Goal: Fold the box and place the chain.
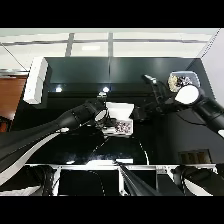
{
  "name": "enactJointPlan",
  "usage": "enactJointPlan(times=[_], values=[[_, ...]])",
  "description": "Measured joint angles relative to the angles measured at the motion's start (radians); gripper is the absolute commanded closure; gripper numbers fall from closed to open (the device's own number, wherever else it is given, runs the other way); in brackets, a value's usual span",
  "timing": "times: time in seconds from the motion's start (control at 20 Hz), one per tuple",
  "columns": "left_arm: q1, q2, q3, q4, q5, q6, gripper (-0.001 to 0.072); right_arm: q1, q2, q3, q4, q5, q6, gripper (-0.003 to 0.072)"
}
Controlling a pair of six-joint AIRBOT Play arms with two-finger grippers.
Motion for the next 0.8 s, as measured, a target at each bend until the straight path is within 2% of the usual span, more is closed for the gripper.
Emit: enactJointPlan(times=[0.3,0.45,0.5,0.55,0.6,0.65,0.8], values=[[0.0,0.0,0.0,0.0,0.002,0.0,0.068,-0.206,0.187,0.011,-0.138,0.1,0.015,0.0411],[0.0,0.0,0.0,0.003,0.021,0.0,0.068,-0.248,0.277,0.011,-0.156,0.103,0.027,0.0411],[0.001,0.0,0.0,0.003,0.025,-0.002,0.0652,-0.255,0.298,0.011,-0.154,0.102,0.03,0.0411],[0.002,0.0,0.002,0.003,0.027,-0.01,0.049,-0.259,0.312,0.011,-0.15,0.103,0.031,0.0411],[0.003,0.0,0.007,-0.003,0.034,-0.019,0.0278,-0.262,0.322,0.01,-0.146,0.108,0.032,0.0411],[0.004,0.0,0.013,-0.007,0.031,-0.029,0.0184,-0.265,0.33,0.009,-0.142,0.111,0.032,0.0411],[0.0,0.019,0.043,-0.012,0.007,-0.02,0.0185,-0.268,0.342,0.007,-0.14,0.114,0.033,0.0411]])
